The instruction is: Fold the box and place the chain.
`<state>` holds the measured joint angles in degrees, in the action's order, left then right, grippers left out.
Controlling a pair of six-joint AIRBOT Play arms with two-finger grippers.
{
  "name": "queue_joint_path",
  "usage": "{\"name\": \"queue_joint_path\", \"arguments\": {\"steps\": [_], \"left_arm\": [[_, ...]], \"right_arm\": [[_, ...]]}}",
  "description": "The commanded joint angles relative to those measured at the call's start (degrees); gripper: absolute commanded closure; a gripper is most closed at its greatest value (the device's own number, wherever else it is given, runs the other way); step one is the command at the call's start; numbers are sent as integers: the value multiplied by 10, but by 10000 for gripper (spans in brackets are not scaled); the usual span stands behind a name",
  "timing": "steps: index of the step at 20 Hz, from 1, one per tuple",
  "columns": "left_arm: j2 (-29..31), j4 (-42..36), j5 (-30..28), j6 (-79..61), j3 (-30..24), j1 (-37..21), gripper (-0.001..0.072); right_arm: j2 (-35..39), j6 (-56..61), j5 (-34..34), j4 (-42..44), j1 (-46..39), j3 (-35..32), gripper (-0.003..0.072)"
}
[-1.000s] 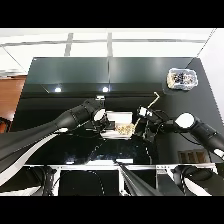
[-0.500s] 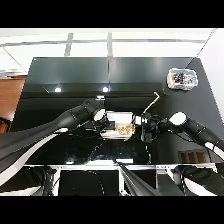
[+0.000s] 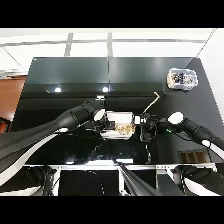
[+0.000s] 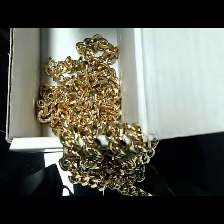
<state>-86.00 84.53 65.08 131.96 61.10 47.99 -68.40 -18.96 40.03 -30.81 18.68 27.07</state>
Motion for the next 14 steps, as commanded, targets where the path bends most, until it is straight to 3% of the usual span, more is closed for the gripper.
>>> {"name": "queue_joint_path", "arguments": {"steps": [1,2,3,6,10,14], "left_arm": [[0,0,0,0,0,0,678],[0,0,0,0,0,0,679],[0,0,0,0,0,0,679],[0,0,0,0,0,0,679],[0,0,0,0,0,0,679],[0,0,0,0,0,0,679]], "right_arm": [[-3,10,-17,-3,0,0,-19],[-3,10,-17,-4,0,0,42],[-3,9,-12,-10,0,0,248],[-3,9,-6,-12,0,0,651],[11,93,-17,-22,0,0,666],[84,318,-28,-147,-1,1,667]]}}
